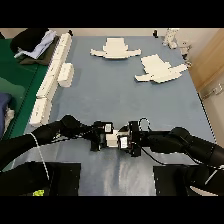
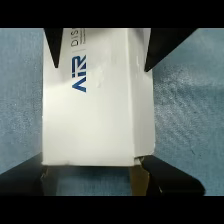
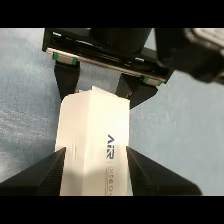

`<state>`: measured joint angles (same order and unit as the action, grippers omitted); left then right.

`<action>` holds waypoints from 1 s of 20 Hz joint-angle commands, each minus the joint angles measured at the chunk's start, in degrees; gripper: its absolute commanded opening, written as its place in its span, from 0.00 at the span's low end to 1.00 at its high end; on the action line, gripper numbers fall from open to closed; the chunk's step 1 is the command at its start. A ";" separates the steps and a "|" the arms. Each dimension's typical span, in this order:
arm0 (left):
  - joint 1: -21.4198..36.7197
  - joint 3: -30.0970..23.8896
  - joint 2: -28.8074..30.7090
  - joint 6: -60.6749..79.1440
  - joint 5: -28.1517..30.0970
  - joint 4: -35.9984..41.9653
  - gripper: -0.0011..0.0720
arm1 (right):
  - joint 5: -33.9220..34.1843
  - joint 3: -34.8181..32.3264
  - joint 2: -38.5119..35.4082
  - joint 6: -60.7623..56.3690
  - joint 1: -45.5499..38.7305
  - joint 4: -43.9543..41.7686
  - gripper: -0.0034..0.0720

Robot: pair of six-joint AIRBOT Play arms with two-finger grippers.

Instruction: Fold the box.

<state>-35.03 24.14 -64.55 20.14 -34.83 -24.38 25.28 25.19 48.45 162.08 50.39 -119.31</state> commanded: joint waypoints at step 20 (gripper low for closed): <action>0.00 0.02 -0.02 0.17 -0.22 -0.07 0.75 | -2.54 1.77 -0.17 0.17 -0.04 2.54 0.53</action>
<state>-35.00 24.16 -64.55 20.25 -35.05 -24.43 22.68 26.85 47.72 162.28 50.37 -116.95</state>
